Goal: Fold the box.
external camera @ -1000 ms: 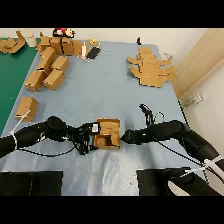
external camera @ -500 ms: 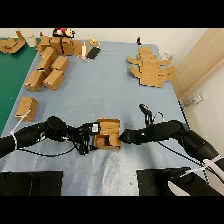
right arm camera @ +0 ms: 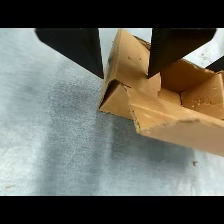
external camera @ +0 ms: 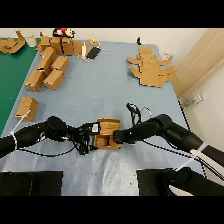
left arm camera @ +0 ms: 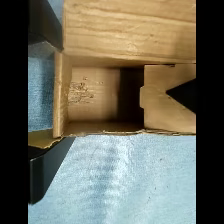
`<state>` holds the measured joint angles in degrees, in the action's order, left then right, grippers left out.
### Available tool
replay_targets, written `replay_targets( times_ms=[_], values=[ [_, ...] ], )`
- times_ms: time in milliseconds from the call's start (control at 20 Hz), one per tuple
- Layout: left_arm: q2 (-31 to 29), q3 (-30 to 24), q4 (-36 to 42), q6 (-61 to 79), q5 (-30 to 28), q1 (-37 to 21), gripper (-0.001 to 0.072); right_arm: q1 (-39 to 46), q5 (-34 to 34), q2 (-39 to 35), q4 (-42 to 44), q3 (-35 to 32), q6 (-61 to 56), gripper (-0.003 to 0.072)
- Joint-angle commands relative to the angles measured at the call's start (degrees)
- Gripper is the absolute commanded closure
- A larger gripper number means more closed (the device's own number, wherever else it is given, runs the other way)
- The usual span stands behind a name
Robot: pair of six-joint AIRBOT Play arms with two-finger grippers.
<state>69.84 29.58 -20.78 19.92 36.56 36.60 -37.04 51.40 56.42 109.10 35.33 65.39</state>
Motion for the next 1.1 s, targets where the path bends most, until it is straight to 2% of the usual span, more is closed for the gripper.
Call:
replay_targets(
  times_ms=[0, 300, 500, 750, 850, 1050],
  values=[
    [-0.07, 0.02, 0.00, 0.02, -0.02, -0.02, 0.0224, -6.14, 5.55, 5.40, -11.80, 5.99, -13.57, 0.0259],
    [-0.07, 0.02, 0.00, 0.00, -0.02, -0.02, 0.0224, -12.57, 16.15, 15.58, -16.76, 14.75, -23.54, 0.0259],
    [-0.07, 0.02, 0.00, 0.00, -0.02, -0.02, 0.0224, -13.70, 23.15, 19.89, -18.10, 18.67, -28.04, 0.0261],
    [-0.07, 0.02, 0.00, 0.00, -0.02, -0.02, 0.0224, -13.68, 24.65, 20.92, -18.21, 19.32, -29.70, 0.0431],
    [-0.07, 0.02, 0.00, 0.00, -0.02, -0.02, 0.0224, -13.70, 24.55, 21.14, -17.68, 19.34, -29.92, 0.0537],
    [-0.07, 0.02, 0.00, 0.00, -0.02, -0.02, 0.0224, -13.81, 23.52, 21.75, -15.17, 19.37, -29.86, 0.0665]
  ],
)
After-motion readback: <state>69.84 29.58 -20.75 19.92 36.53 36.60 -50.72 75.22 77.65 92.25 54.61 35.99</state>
